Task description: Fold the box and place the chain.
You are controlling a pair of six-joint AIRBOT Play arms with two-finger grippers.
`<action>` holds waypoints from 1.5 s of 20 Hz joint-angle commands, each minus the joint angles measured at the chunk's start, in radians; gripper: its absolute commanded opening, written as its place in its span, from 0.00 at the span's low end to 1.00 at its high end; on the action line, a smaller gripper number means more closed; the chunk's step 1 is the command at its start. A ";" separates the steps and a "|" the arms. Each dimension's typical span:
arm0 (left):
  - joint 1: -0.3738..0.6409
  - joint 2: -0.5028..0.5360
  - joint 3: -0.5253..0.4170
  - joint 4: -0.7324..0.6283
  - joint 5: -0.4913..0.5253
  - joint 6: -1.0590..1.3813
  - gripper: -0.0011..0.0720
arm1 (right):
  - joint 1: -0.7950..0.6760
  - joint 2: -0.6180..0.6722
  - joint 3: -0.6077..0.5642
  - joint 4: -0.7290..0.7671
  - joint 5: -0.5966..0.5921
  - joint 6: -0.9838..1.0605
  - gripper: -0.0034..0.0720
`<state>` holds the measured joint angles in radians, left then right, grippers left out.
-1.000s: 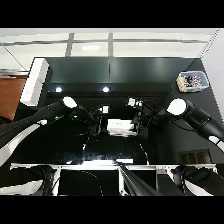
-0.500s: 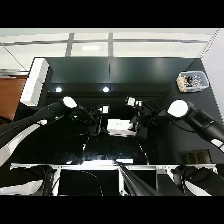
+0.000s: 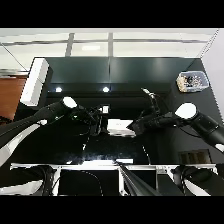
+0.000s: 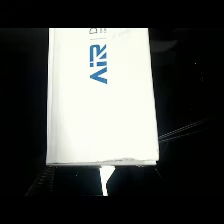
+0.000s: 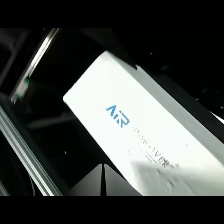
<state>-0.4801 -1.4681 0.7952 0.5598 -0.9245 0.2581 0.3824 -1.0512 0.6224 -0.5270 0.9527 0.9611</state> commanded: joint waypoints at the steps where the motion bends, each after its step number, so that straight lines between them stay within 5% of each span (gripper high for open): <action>1: 0.000 -0.001 0.001 0.000 0.001 0.000 0.50 | -0.002 -0.060 -0.029 0.109 -0.066 0.079 0.06; 17: 0.000 -0.001 0.001 0.000 0.000 0.000 0.50 | -0.002 -0.161 -0.028 0.101 -0.108 0.073 0.06; 22: 0.000 -0.001 0.001 -0.001 -0.003 0.000 0.50 | -0.115 -0.077 0.071 0.082 0.135 0.030 0.06; 25: 0.000 -0.001 0.001 0.000 -0.003 -0.001 0.50 | -0.270 0.071 0.134 -0.090 0.234 0.112 0.06; 26: 0.002 0.000 0.001 0.000 -0.003 0.000 0.56 | -0.324 0.121 0.140 -0.155 0.249 0.142 0.06; 28: 0.006 0.014 0.002 0.006 0.000 -0.002 1.00 | -0.434 0.214 0.140 -0.267 0.290 0.192 0.06; 30: 0.017 0.055 0.002 0.026 -0.001 -0.005 1.00 | -0.519 0.277 0.140 -0.360 0.356 0.214 0.06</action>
<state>-0.4728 -1.4460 0.7956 0.5682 -0.9283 0.2562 -0.0124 -0.8768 0.7498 -0.7235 1.2045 1.1152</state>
